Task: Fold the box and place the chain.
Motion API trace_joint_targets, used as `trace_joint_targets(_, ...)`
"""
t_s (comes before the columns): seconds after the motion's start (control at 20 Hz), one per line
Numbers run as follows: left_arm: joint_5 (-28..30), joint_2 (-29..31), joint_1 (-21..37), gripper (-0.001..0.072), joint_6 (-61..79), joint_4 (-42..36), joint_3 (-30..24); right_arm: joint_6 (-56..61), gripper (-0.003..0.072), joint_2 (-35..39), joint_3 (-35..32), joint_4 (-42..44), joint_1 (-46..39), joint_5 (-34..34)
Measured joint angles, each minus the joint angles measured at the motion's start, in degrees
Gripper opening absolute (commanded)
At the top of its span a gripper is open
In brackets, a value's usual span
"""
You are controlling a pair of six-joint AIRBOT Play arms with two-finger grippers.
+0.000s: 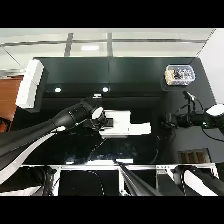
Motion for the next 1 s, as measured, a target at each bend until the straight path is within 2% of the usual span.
trace_joint_targets(0.15,0.00,0.00,0.00,0.0026,0.00,0.00,0.00,-4.20,0.0011,-4.31,-2.08,7.43,1.79,0.44)
trace_joint_targets(0.3,0.00,0.00,0.00,0.0026,0.02,0.00,0.00,-8.39,0.0012,-8.59,-2.91,14.49,8.04,-0.57)
trace_joint_targets(0.5,0.00,0.00,0.00,0.0026,0.02,0.00,0.00,-13.38,0.0012,-11.02,-2.82,19.61,13.60,-1.55)
trace_joint_targets(0.6,-0.02,0.00,0.00,0.0026,0.04,0.00,0.00,-16.44,0.0015,-11.50,-2.19,20.83,14.64,0.28)
trace_joint_targets(0.65,-0.02,0.00,0.00,0.0026,0.07,0.00,0.00,-17.51,0.0180,-11.58,-1.75,21.07,14.99,1.44)
trace_joint_targets(0.7,-0.04,0.00,0.00,0.0026,0.09,0.00,0.00,-18.27,0.0506,-11.69,-1.16,21.59,15.19,2.47)
trace_joint_targets(0.75,-0.07,0.00,0.00,0.0026,0.09,0.00,0.00,-18.99,0.0563,-11.74,-0.48,21.75,15.37,3.52)
trace_joint_targets(1.0,-0.09,0.00,0.00,0.0026,0.04,0.00,0.00,-20.98,0.0542,-11.87,2.47,22.62,16.44,8.04)
